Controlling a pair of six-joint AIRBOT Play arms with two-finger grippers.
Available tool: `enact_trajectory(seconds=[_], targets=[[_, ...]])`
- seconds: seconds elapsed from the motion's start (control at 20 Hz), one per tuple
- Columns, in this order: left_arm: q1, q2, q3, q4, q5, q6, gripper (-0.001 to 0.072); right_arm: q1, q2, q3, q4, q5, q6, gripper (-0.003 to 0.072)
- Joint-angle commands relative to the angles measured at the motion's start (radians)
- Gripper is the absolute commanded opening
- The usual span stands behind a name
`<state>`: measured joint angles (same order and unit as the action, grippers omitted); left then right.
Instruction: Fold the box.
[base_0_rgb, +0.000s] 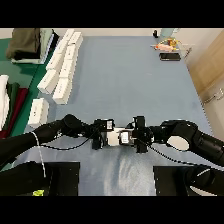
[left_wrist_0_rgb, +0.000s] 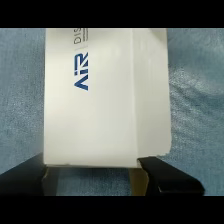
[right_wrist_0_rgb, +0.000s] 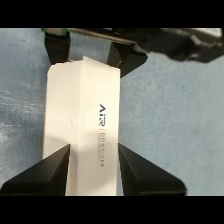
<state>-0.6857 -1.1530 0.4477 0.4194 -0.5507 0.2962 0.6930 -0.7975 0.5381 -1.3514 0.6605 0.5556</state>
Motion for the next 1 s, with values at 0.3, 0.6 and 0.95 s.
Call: enact_trajectory(seconds=[0.3, 0.6, 0.95], targets=[[0.0, 0.0, 0.0, 0.0, 0.0, 0.0, 0.0465, 0.001, 0.007, 0.003, 0.01, -0.035, 0.0, 0.0472], [0.0, 0.0, 0.0, 0.0, 0.0, 0.0, 0.0465, 0.001, 0.006, 0.003, 0.13, 0.056, -0.032, 0.061], [0.0, 0.0, 0.0, 0.0, 0.0, 0.0, 0.0465, 0.001, -0.089, 0.003, 0.129, -0.029, -0.045, 0.0608]])
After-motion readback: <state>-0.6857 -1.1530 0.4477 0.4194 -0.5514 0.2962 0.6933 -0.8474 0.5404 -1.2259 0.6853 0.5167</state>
